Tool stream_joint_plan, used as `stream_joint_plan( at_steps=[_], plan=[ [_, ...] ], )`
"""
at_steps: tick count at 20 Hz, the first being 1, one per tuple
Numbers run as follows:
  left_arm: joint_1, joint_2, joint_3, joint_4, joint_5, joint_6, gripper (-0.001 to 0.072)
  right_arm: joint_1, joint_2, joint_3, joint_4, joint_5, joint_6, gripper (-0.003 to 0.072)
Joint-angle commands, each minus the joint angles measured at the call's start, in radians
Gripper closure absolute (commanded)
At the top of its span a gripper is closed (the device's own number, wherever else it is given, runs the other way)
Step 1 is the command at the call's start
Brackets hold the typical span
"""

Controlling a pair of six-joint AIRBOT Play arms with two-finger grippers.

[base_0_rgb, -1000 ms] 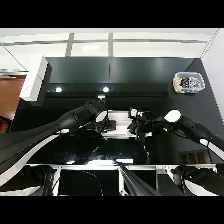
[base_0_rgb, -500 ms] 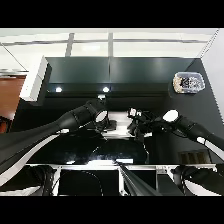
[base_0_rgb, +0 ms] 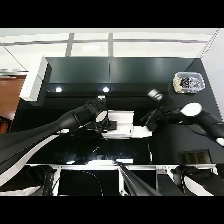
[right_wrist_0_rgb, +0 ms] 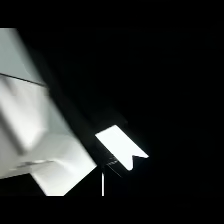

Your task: Fold the box and place the chain.

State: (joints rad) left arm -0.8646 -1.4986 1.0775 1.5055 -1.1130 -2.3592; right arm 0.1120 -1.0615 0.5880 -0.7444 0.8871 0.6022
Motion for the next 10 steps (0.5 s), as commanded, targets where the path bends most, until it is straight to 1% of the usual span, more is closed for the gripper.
stream_joint_plan(
  at_steps=[1, 2, 3, 5, 6, 8, 10],
  plan=[
    [0.000, 0.000, 0.001, 0.001, -0.023, -0.002, 0.0684, -0.258, 0.066, -0.016, -0.120, 0.063, 0.556, 0.0677],
    [0.000, 0.000, 0.001, 0.001, -0.022, -0.002, 0.0684, -0.294, 0.066, -0.052, -0.116, 0.063, 0.624, 0.0677],
    [0.000, 0.000, 0.001, 0.002, -0.021, -0.001, 0.0684, -0.299, 0.065, -0.087, -0.109, 0.062, 0.640, 0.0677],
    [0.000, 0.000, 0.001, 0.002, -0.017, -0.002, 0.0684, -0.269, 0.053, -0.158, -0.045, 0.063, 0.644, 0.0677],
    [0.000, 0.000, 0.001, 0.001, -0.016, -0.002, 0.0684, -0.237, 0.033, -0.188, -0.016, 0.063, 0.644, 0.0677],
    [0.000, 0.000, 0.001, 0.002, -0.016, -0.002, 0.0684, -0.147, -0.036, -0.203, 0.044, 0.080, 0.632, 0.0677],
    [0.000, 0.000, 0.001, 0.002, -0.017, -0.002, 0.0684, -0.052, -0.103, -0.202, 0.172, 0.078, 0.525, 0.0677]
  ],
)
